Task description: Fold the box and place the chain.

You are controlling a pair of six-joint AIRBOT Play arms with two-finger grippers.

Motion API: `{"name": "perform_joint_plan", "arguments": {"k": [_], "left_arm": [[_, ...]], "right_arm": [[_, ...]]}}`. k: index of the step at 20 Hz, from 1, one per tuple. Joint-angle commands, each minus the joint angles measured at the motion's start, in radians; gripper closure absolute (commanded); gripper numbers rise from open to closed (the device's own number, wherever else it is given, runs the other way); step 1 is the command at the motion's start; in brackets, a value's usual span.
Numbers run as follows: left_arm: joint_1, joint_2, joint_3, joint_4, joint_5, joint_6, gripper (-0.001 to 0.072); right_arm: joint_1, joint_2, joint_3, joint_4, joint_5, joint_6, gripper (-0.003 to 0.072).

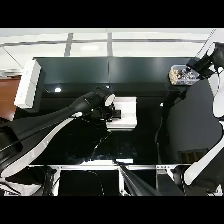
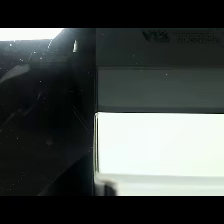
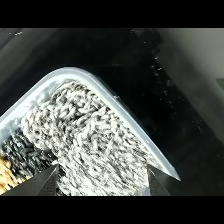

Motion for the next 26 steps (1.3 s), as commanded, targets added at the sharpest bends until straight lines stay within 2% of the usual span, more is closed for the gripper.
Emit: {"name": "perform_joint_plan", "arguments": {"k": [1,2,4,5,6,7,11,16,22,26], "left_arm": [[0.001,0.000,0.000,0.000,0.000,0.000,0.0681],[0.001,0.000,0.000,0.000,0.000,0.000,0.0681],[0.001,0.000,0.000,0.000,0.000,0.000,0.0681],[0.001,0.000,0.000,0.000,0.000,0.000,0.0681],[0.001,0.000,0.000,0.000,0.000,0.000,0.0681],[0.001,0.000,0.000,0.000,0.000,0.000,0.0681],[0.001,0.000,0.000,0.000,0.000,0.000,0.0681],[0.001,0.000,0.000,0.000,0.001,0.000,0.0681],[0.001,0.000,0.000,0.000,0.000,0.000,0.0681],[0.001,0.000,0.000,0.000,0.004,0.000,0.0681]], "right_arm": [[-0.010,-0.046,0.017,0.024,-0.020,0.002,0.0050],[-0.010,-0.055,0.017,0.052,-0.034,-0.002,0.0051],[-0.009,-0.066,0.017,0.083,-0.045,-0.002,0.0132],[-0.009,-0.067,0.017,0.082,-0.040,-0.009,0.0265],[-0.010,-0.062,0.017,0.082,-0.029,-0.029,0.0576],[-0.010,-0.051,0.017,0.081,-0.016,-0.064,0.0679],[-0.010,0.055,0.017,0.042,0.051,-0.214,0.0680],[-0.010,0.293,0.017,0.060,0.118,-0.407,0.0680],[-0.016,0.526,0.017,0.226,0.117,-0.473,0.0681],[-0.014,0.665,0.016,0.408,0.162,-0.502,0.0683]]}}
